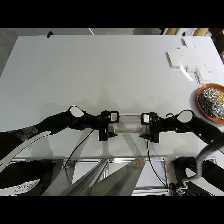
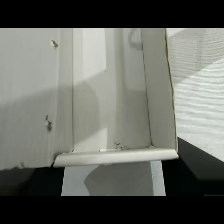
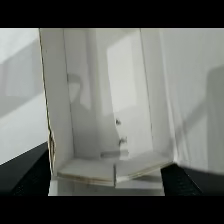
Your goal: Fold the box and place the chain.
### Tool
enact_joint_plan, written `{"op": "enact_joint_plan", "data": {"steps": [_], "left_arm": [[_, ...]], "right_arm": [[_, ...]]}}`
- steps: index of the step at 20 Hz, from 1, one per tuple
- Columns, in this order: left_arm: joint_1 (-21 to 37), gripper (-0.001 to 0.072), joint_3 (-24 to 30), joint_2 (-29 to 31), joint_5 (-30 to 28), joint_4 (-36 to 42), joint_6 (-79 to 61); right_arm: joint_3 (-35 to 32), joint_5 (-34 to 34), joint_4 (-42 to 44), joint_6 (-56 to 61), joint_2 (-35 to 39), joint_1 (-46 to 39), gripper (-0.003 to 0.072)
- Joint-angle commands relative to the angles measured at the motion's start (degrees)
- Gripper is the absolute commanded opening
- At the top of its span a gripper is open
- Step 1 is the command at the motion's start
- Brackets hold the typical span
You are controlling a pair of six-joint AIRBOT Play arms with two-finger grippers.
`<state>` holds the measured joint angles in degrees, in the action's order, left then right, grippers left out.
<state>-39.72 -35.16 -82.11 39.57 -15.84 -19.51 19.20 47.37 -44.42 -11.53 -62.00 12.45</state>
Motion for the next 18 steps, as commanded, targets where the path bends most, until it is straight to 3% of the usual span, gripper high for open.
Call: {"op": "enact_joint_plan", "data": {"steps": [1, 6, 10, 12, 14, 15, 18], "left_arm": [[0.0, 0.0344, 0.02, 0.04, 0.09, -0.07, 0.02], [0.0, 0.0344, 0.02, 0.04, 0.11, -0.07, 0.02], [0.0, 0.0344, 0.04, 0.04, 0.09, -0.07, 0.02], [0.0, 0.0344, 0.02, 0.04, 0.11, -0.07, 0.02], [0.0, 0.0344, 0.02, 0.04, 0.11, -0.07, 0.02], [0.0, 0.0344, 0.02, 0.04, 0.09, -0.07, 0.02], [0.0, 0.0344, 0.02, 0.04, 0.09, -0.07, 0.02]], "right_arm": [[0.02, 1.73, -9.55, 9.01, 5.86, -0.02, 0.0701], [0.02, 7.61, -18.49, 19.98, 20.41, -0.02, 0.0678], [0.02, 9.05, -17.4, 21.03, 31.63, -0.02, 0.0495], [0.02, 9.2, -10.34, 20.81, 34.84, 0.0, 0.0336], [0.02, 8.52, 1.99, 16.15, 34.56, 0.04, 0.007], [0.02, 7.23, 7.58, 13.27, 34.03, 0.07, 0.0013], [0.02, -0.63, 21.29, 9.05, 28.52, 0.07, 0.0013]]}}
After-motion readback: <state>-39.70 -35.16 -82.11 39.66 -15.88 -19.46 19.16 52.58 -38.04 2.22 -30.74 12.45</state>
